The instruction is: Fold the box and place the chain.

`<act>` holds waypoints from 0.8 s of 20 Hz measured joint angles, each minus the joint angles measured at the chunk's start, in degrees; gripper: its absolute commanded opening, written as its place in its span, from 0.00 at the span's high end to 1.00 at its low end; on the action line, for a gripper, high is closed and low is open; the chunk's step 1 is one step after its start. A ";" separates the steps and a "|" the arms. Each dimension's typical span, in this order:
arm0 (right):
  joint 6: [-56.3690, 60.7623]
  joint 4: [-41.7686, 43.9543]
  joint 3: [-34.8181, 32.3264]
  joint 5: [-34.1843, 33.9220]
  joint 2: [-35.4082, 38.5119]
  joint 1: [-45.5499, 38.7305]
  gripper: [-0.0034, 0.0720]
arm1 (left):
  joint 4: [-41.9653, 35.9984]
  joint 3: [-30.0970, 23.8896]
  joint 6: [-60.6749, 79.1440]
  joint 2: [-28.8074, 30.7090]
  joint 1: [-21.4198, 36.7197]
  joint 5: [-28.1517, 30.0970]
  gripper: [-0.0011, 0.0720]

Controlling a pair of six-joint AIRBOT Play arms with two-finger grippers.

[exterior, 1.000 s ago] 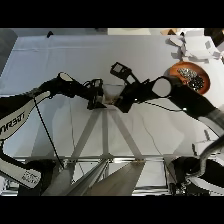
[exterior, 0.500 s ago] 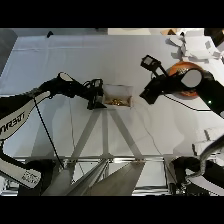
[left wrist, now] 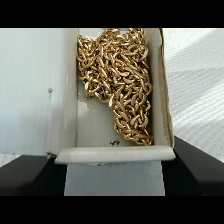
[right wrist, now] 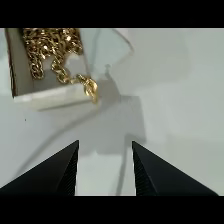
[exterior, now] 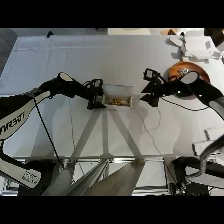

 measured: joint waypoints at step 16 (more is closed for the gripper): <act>-18.60 11.96 -0.09 -1.51 -7.69 2.56 0.94 | 0.02 -0.02 0.00 0.00 0.00 -0.02 0.69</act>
